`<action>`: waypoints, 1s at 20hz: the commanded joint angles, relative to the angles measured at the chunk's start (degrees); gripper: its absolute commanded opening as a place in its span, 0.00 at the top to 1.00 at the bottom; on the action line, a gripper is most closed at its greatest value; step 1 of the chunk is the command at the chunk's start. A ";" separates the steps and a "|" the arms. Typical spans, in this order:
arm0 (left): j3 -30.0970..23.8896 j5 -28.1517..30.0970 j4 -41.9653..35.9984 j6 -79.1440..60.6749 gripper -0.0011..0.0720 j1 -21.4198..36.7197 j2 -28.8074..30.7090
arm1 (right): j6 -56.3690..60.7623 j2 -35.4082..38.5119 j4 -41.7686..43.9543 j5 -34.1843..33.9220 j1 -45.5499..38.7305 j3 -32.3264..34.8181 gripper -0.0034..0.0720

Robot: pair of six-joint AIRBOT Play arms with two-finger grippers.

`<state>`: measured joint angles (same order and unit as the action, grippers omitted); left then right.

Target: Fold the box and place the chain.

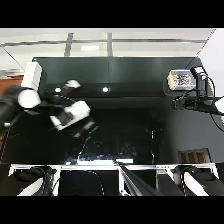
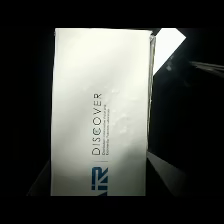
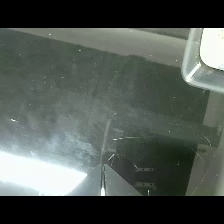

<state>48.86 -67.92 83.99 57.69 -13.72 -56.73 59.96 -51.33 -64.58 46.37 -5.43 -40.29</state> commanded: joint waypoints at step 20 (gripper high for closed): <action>-6.08 0.20 2.47 6.80 0.61 49.99 8.20 | 0.02 0.04 -0.02 0.00 -0.04 0.00 0.93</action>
<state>42.96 -71.68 86.11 65.28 34.92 -48.38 59.96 -51.33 -64.60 46.37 -5.43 -40.29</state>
